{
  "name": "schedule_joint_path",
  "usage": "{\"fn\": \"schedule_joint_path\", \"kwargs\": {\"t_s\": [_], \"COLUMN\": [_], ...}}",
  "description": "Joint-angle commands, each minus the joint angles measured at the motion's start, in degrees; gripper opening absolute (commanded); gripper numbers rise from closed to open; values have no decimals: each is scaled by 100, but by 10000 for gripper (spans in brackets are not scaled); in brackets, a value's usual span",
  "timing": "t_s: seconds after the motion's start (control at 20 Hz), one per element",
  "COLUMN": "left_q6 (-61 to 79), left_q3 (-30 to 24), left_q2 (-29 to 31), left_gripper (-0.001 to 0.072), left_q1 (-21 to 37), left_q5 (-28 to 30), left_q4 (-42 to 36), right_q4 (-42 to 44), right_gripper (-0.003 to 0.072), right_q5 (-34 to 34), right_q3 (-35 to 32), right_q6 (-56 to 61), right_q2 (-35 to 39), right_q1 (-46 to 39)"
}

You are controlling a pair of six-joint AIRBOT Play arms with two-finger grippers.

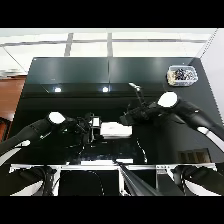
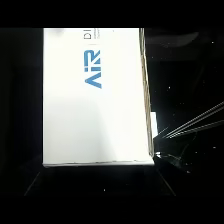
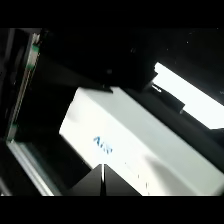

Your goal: Fold the box and place the chain.

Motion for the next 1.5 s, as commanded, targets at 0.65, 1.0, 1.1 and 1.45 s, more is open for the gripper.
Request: {"fn": "schedule_joint_path", "kwargs": {"t_s": [0.65,1.0,1.1,1.45], "left_q6": [-2194,-2844,-3355,-3464], "left_q3": [400,1499,1801,2140], "left_q2": [1458,-79,-476,-907], "left_gripper": [712,709,710,709], "left_q1": [256,-839,-988,-1097], "left_q5": [-374,-184,-210,-179], "left_q4": [662,664,929,1102], "right_q4": [-1539,-1547,-1547,-1567], "right_gripper": [21,21,21,21], "right_q5": [680,695,688,688], "right_q3": [63,-13,-15,-151], "right_q6": [238,243,240,240], "right_q2": [1248,1248,1248,1248], "right_q1": [-2900,-2898,-2898,-2898]}}
